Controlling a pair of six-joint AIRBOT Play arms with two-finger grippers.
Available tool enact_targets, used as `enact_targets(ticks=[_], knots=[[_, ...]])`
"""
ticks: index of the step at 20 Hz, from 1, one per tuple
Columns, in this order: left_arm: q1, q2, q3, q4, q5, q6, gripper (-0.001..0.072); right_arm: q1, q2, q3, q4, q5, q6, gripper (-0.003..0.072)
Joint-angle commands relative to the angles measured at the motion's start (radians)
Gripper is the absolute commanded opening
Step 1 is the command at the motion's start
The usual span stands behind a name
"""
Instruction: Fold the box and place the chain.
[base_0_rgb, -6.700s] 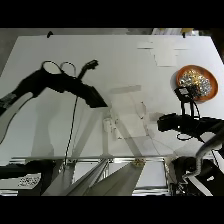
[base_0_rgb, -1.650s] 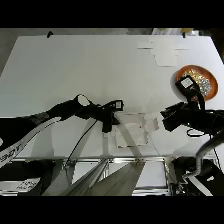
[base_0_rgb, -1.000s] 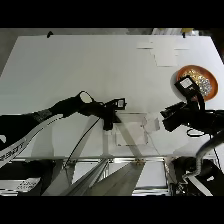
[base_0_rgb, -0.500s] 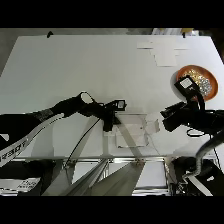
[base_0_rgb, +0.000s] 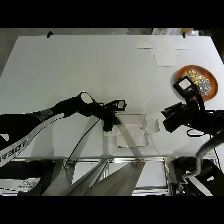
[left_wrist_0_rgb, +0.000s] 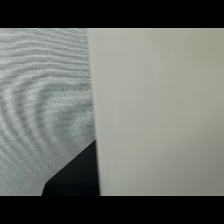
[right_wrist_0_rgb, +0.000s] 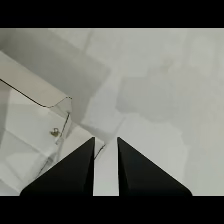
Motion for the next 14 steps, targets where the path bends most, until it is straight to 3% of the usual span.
enact_targets(ticks=[1,6,14], knots=[[-0.001,-0.001,0.001,-0.003,0.002,-0.001,0.0010,0.001,-0.001,-0.001,0.000,0.030,-0.033,0.0099],[-0.001,-0.001,0.001,-0.003,0.002,-0.001,0.0010,0.001,-0.001,-0.001,0.043,0.117,-0.057,0.0099],[-0.001,-0.001,0.001,-0.003,0.002,-0.001,0.0010,0.001,-0.003,-0.004,0.206,0.100,-0.444,0.0096]])
